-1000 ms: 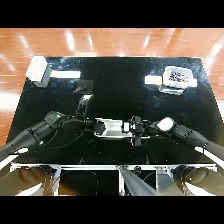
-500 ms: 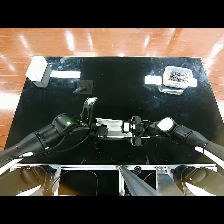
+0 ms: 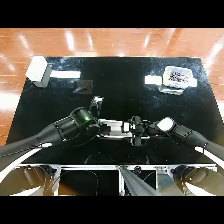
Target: Fold the box and place the chain.
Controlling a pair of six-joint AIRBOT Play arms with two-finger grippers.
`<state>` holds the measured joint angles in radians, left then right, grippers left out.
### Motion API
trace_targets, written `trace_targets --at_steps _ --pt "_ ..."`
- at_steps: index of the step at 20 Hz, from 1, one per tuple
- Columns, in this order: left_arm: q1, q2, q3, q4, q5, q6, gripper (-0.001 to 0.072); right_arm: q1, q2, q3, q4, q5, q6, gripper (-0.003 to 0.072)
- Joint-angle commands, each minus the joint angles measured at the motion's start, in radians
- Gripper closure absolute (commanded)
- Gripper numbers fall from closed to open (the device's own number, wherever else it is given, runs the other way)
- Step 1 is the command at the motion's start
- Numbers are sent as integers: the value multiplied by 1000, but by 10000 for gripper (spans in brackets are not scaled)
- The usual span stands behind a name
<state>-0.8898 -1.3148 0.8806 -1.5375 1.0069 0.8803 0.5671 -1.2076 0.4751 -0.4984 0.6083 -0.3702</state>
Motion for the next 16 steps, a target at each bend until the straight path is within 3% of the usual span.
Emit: trace_targets --at_steps 1,3,5,6,16 --pt "-6 -21 24 11 26 -21 341 0 0 0 0 0 0 151" --pt "-6 -21 24 8 25 -21 421 0 0 0 0 0 0 151" --pt "-6 -22 24 6 18 -21 422 0 0 0 0 0 0 152" --pt "-6 -26 24 1 19 -21 465 0 0 0 -1 0 0 151" --pt "-4 -93 74 11 25 -21 466 0 0 0 -1 1 0 151"
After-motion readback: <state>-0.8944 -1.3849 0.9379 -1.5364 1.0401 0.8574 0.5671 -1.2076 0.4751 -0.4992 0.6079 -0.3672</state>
